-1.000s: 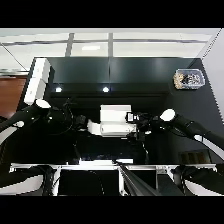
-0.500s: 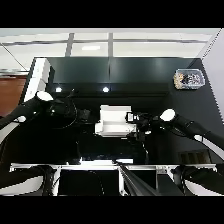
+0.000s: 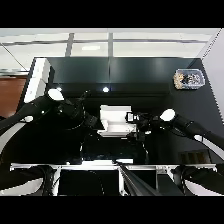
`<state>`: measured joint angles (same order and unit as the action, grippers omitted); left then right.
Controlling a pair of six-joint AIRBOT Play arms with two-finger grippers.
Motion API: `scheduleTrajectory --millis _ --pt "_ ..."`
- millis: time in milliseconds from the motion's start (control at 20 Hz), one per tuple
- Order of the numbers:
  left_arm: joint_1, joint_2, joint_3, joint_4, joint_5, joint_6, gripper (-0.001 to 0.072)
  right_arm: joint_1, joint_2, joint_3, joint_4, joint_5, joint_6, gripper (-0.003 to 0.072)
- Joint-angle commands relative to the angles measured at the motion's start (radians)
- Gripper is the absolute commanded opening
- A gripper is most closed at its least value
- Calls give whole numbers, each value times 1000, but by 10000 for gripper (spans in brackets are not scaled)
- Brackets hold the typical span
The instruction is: Fold the box and place the chain.
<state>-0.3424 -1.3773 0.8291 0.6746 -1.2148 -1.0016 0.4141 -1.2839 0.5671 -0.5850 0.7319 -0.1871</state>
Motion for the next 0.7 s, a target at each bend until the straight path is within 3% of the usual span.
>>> scheduleTrajectory --millis 0,150,650 --pt "-19 0 10 6 68 -54 571 0 -1 0 0 0 0 390" --pt "-43 0 19 21 127 -157 571 0 -1 0 0 0 0 390" --pt "-174 0 91 290 173 -556 571 0 -1 0 1 -3 3 390"
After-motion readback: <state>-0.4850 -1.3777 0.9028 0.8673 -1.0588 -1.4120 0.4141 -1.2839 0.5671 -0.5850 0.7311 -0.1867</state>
